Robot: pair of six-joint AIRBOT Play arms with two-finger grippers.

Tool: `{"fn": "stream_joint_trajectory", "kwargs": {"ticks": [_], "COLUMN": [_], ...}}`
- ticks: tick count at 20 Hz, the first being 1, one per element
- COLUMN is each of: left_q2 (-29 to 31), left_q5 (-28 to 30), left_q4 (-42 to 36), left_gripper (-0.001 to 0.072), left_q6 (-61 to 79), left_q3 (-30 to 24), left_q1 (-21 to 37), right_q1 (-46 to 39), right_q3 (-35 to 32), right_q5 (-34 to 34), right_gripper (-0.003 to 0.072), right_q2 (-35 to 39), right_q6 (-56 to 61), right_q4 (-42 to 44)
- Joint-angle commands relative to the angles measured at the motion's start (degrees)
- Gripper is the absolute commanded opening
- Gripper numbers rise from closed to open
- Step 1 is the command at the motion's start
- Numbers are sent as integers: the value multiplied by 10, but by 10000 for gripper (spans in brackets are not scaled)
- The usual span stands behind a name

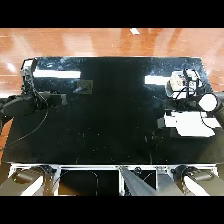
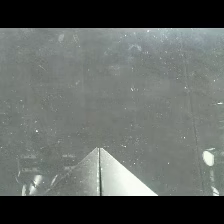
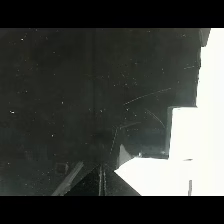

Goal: Fold the box and place the chain.

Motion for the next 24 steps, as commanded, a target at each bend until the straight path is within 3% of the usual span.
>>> {"fn": "stream_joint_trajectory", "kwargs": {"ticks": [1,14,18,24], "left_q2": [0,0,-2,-18], "left_q5": [0,-1,-39,-43], "left_q4": [0,0,-15,-38], "left_gripper": [22,21,21,21], "left_q6": [0,0,0,0], "left_q3": [0,0,0,0], "left_q1": [1,1,1,1], "right_q1": [0,0,0,0], "right_q3": [0,0,0,0], "right_q5": [0,0,-20,-30], "right_gripper": [28,28,28,28], "right_q2": [0,0,0,0], "right_q6": [0,0,0,0], "right_q4": [0,0,0,3]}}
